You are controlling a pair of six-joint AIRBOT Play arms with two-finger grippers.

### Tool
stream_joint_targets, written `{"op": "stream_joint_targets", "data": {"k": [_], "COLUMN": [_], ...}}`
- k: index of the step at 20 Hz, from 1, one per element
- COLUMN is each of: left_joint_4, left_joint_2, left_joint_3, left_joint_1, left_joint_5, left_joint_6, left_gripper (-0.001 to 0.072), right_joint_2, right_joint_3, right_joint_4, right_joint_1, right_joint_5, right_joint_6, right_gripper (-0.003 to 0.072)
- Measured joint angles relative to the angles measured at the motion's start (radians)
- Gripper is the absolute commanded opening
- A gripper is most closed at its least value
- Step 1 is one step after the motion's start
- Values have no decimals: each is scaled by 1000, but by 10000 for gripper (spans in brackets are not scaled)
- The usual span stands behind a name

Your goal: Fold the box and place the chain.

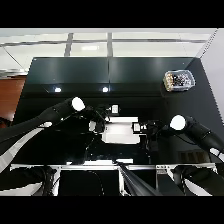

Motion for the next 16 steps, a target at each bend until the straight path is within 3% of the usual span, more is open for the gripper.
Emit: {"op": "stream_joint_targets", "data": {"k": [8, 16], "left_joint_4": [0, 0], "left_joint_2": [-1, -1], "left_joint_3": [0, 0], "left_joint_1": [0, 0], "left_joint_5": [0, 1], "left_joint_6": [0, -3], "left_gripper": [24, 24], "right_joint_2": [3, 62], "right_joint_3": [-27, 32], "right_joint_4": [152, 117], "right_joint_1": [38, 20], "right_joint_5": [-150, -184], "right_joint_6": [7, 6], "right_gripper": [707, 707]}}
